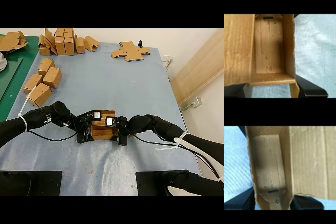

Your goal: Fold the box.

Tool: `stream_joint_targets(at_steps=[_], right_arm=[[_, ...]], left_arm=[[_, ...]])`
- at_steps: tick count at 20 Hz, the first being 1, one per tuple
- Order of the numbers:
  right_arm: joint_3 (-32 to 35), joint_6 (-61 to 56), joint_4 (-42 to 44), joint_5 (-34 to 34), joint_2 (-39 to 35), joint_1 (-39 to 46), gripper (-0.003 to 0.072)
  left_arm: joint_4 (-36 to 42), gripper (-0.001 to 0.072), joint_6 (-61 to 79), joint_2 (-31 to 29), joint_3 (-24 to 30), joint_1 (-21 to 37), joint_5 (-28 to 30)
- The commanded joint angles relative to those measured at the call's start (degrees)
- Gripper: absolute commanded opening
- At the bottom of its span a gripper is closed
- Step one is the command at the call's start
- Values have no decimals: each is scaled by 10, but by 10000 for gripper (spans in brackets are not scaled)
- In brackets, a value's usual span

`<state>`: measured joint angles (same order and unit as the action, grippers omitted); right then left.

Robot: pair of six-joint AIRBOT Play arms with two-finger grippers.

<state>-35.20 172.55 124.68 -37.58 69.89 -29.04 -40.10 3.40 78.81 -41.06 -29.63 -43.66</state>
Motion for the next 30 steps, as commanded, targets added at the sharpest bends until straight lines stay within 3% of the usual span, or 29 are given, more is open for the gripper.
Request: stream_joint_targets(at_steps=[1,14,17,18,22,26,30], right_arm=[[0,0,0,0,0,0,558],[0,0,-15,-1,0,1,563],[0,-1,-6,-35,-2,1,647],[0,-1,-13,-47,-8,1,720],[-11,-3,-50,-92,-53,10,720],[-11,-62,-78,-193,-108,41,720],[-12,-140,-83,-212,-168,62,720]], left_arm=[[1,402,0,-1,0,0,2],[1,402,0,0,0,0,1],[1,402,0,0,0,0,1],[1,402,0,0,0,0,1],[1,402,0,0,0,0,1],[1,402,0,0,0,0,1],[1,402,0,0,0,0,1]])
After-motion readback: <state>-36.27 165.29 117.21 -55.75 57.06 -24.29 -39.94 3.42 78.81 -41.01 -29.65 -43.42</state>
